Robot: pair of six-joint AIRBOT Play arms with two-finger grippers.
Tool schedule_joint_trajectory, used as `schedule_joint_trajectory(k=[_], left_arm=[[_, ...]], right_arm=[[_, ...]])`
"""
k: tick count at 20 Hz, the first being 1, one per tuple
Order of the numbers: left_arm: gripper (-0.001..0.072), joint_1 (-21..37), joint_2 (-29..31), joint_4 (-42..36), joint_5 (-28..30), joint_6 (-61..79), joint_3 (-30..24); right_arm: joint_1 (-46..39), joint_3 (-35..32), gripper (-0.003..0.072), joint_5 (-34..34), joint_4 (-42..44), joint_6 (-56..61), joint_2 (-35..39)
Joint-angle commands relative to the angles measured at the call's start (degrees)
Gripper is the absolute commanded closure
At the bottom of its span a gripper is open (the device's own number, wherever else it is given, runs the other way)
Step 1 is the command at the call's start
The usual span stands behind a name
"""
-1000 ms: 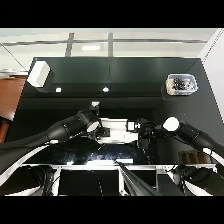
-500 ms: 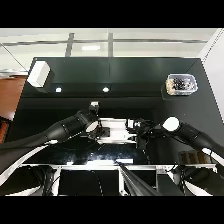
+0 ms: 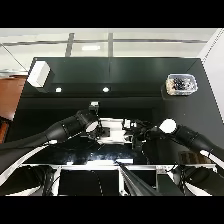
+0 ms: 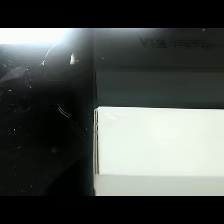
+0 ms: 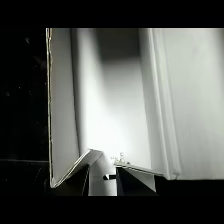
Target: Fold the box and place the chain.
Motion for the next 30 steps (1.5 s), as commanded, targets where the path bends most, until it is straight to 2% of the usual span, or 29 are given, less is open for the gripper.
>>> schedule_joint_trajectory(k=[1,10,11,12,13,16,17,18,19,20,21,22,23,24,25,27,30], left_arm=[[0.0678,0.02,-0.04,0.00,0.17,0.20,-0.04],[0.0678,0.02,-0.04,0.00,0.15,0.17,-0.04],[0.0678,0.02,-0.04,0.00,0.13,0.17,-0.04],[0.0678,0.02,-0.04,0.00,0.13,0.17,-0.04],[0.0678,0.02,-0.04,0.00,0.13,0.17,-0.04],[0.0678,0.02,-0.04,0.00,0.13,0.17,-0.04],[0.0678,0.02,-0.04,0.00,0.13,0.17,-0.04],[0.0678,0.02,-0.04,0.00,0.13,0.17,-0.04],[0.0678,0.02,-0.04,0.00,0.13,0.17,-0.04],[0.0678,0.02,-0.04,0.00,0.13,0.17,-0.04],[0.0678,0.02,-0.04,0.00,0.13,0.17,-0.04],[0.0678,0.02,-0.04,0.00,0.13,0.17,-0.04],[0.0678,0.02,-0.04,0.00,0.13,0.17,-0.04],[0.0678,0.02,-0.04,0.02,0.13,0.17,-0.04],[0.0678,0.02,-0.04,0.02,0.11,0.17,-0.04],[0.0678,0.02,-0.04,0.02,0.11,0.17,-0.04],[0.0678,0.02,-0.04,0.02,0.09,0.17,-0.04]], right_arm=[[0.98,0.07,0.0493,-2.49,0.79,1.05,-0.57],[1.20,0.07,0.0491,-4.85,2.49,1.38,-1.68],[1.40,0.07,0.0439,-5.03,3.10,1.38,-1.68],[1.44,0.07,0.0295,-5.27,3.39,1.38,-1.68],[1.44,0.07,0.0267,-5.46,3.52,1.38,-1.68],[1.44,0.07,0.0270,-5.66,3.50,1.38,-1.68],[1.44,0.07,0.0407,-5.66,3.48,1.38,-1.68],[1.44,0.07,0.0439,-5.66,3.48,1.38,-1.68],[1.44,0.07,0.0419,-5.66,3.50,1.38,-1.68],[1.44,0.07,0.0271,-5.84,3.50,1.38,-1.68],[1.44,0.07,0.0229,-6.05,3.48,1.38,-1.68],[1.44,0.07,0.0318,-6.25,3.26,1.38,-1.68],[1.44,0.07,0.0463,-6.23,3.23,1.33,-1.66],[1.42,0.11,0.0507,-6.25,3.04,1.33,-1.51],[1.20,0.22,0.0647,-5.99,1.73,1.51,-1.14],[-0.02,0.37,0.0667,-4.26,-1.77,7.63,0.39],[-5.64,0.37,0.0668,-1.20,-15.04,34.60,4.63]])
